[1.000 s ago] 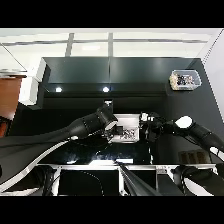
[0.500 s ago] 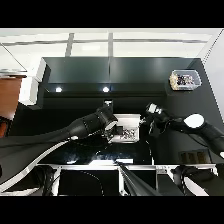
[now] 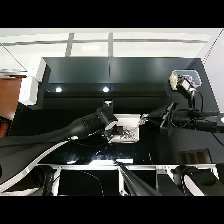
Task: Fold the box and place the chain.
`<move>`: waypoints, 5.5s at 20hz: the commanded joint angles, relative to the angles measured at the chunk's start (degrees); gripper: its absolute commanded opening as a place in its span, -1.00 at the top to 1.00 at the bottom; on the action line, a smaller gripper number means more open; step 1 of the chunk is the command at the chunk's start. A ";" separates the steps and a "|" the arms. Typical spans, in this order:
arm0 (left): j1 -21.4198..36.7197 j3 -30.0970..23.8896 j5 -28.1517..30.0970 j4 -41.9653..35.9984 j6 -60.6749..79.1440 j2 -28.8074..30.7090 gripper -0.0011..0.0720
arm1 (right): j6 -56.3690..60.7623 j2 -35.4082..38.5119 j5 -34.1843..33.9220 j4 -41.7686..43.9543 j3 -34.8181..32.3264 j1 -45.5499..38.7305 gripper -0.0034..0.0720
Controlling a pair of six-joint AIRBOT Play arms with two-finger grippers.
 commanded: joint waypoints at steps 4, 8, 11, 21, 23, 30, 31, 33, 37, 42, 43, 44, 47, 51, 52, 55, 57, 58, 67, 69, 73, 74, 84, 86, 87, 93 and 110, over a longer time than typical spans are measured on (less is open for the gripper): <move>0.04 0.07 0.04 0.00 0.00 -0.02 0.90 | 10.78 -1.25 -0.31 4.85 -0.66 7.02 0.81; 0.04 0.07 -0.02 -0.02 0.00 -0.02 0.90 | 12.92 -3.08 -1.31 1.51 -1.49 8.90 0.07; 0.02 0.07 0.07 -0.07 0.02 -0.13 0.90 | 14.01 -3.08 -0.57 -6.62 -1.14 5.22 0.07; 0.81 0.09 -0.04 -1.79 0.00 -0.24 0.90 | 16.59 -3.08 0.20 -13.70 0.94 -7.82 -0.95; 0.85 0.90 -0.96 -1.79 0.00 -0.20 0.80 | 16.57 -3.08 0.22 -14.05 0.94 -7.82 -0.95; 0.68 6.60 -4.83 0.20 6.75 3.21 -0.48 | 16.57 -3.08 -0.44 -14.23 0.94 -7.82 -0.95; 0.90 6.60 -6.38 1.29 9.99 5.07 -0.48 | 16.59 -3.08 -0.66 -14.51 0.94 -7.82 -0.95; 1.86 6.60 -10.08 1.46 18.23 9.03 -0.48 | 16.57 -3.08 -1.73 -15.58 0.94 -7.85 -0.95; 7.23 2.86 -14.47 0.33 35.82 20.20 -0.48 | 16.57 -3.08 -1.68 -16.17 0.94 -7.85 -0.95; 25.90 -22.12 15.89 -39.63 77.11 38.69 -0.56 | 16.59 -3.08 -2.16 -16.17 0.94 -7.85 -0.95; 29.09 -27.08 17.73 -45.88 87.19 40.35 -0.56 | 16.59 -3.08 -2.21 -16.20 0.94 -7.85 -0.95; 31.50 -31.36 18.25 -48.59 96.89 40.83 -0.72 | 16.59 -3.08 -2.47 -16.20 0.94 -7.85 -0.95; 32.39 -38.91 20.76 -48.68 120.61 39.10 -0.97 | 16.57 -3.08 -3.23 -16.24 0.94 -7.85 -0.95; 28.76 -40.39 21.66 -49.20 147.80 33.73 -0.97 | 16.72 -3.08 -4.15 -16.59 0.94 -7.82 -0.95; 27.76 -40.39 21.70 -49.72 151.69 32.22 -0.97 | 16.72 -3.08 -4.04 -16.59 0.94 -7.82 -0.95; 26.88 -38.88 19.45 -53.92 153.94 27.30 -0.97 | 16.70 -3.08 -3.82 -16.59 0.94 -7.82 -0.95; 27.67 -38.34 19.82 -60.22 154.33 24.37 -0.97 | 16.70 -3.08 -3.89 -16.59 0.94 -7.82 -0.95; 28.76 -38.21 18.95 -62.75 154.73 22.67 -0.97 | 16.70 -3.08 -3.85 -16.59 0.94 -7.82 -0.95; 29.18 -36.35 17.11 -63.78 164.39 21.00 -0.97 | 16.70 -3.08 -3.87 -16.57 0.94 -7.82 -0.95; 28.17 -36.22 18.29 -63.58 164.36 20.57 -0.97 | 16.70 -3.08 -3.87 -16.59 0.94 -7.82 -0.95; 25.51 -35.04 19.65 -61.77 163.53 18.75 -0.97 | 16.72 -3.08 -3.85 -16.57 0.94 -7.82 -0.95; 25.14 -34.75 20.04 -61.94 163.47 18.49 -0.97 | 16.70 -3.08 -3.82 -16.57 0.94 -7.82 -0.95; 23.96 -32.89 21.35 -62.12 161.76 16.72 -0.97 | 16.70 -3.08 -3.82 -16.57 0.94 -7.82 -0.95; 23.96 -32.89 21.35 -62.12 161.76 16.72 -0.97 | 16.70 -3.08 -3.85 -16.57 0.94 -7.82 -0.95; 23.96 -32.89 21.35 -62.12 161.76 16.72 -0.97 | 16.70 -3.08 -3.85 -16.59 0.94 -7.82 -0.95; 23.96 -32.87 21.55 -62.16 161.57 16.72 -0.97 | 16.70 -3.08 -3.85 -16.57 0.94 -7.82 -0.95; 21.88 -30.75 22.64 -59.91 158.99 14.71 -0.96 | 16.74 -3.08 -4.02 -16.59 0.94 -7.82 -0.95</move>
